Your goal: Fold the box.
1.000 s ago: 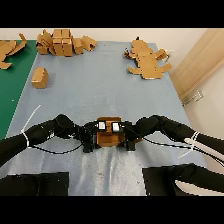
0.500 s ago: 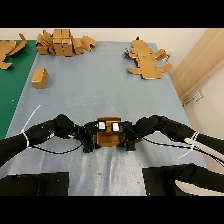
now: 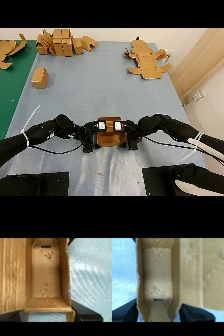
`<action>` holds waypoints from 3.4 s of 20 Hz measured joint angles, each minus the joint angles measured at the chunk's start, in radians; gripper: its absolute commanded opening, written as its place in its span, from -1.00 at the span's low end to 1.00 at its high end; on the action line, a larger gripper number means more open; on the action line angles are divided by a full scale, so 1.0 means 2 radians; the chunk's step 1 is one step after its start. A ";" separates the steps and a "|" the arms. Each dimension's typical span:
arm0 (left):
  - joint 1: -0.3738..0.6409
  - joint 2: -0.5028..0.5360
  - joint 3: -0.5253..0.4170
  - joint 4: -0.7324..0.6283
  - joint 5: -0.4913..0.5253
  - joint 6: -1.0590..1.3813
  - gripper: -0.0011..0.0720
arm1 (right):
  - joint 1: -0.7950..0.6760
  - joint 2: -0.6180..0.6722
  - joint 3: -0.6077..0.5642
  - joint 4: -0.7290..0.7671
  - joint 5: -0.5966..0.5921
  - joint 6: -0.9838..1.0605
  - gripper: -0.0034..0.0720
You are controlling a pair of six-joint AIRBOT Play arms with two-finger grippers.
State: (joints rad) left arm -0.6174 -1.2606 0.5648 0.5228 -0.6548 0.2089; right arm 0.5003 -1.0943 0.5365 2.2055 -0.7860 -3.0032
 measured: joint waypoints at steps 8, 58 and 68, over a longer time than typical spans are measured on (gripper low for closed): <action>0.000 0.000 0.000 0.000 0.000 0.000 0.70 | -0.060 0.051 0.002 -0.008 -0.089 0.087 0.97; 0.000 0.000 0.000 0.000 -0.001 0.000 0.70 | -0.168 -0.155 0.090 0.315 -0.184 0.284 -0.89; 0.000 0.000 0.000 0.000 -0.001 0.000 0.70 | -0.162 0.169 -0.062 0.169 -0.174 0.297 0.43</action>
State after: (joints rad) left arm -0.6174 -1.2606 0.5648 0.5228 -0.6563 0.2085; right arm 0.1768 -0.7559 0.4122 2.5435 -1.1343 -2.4088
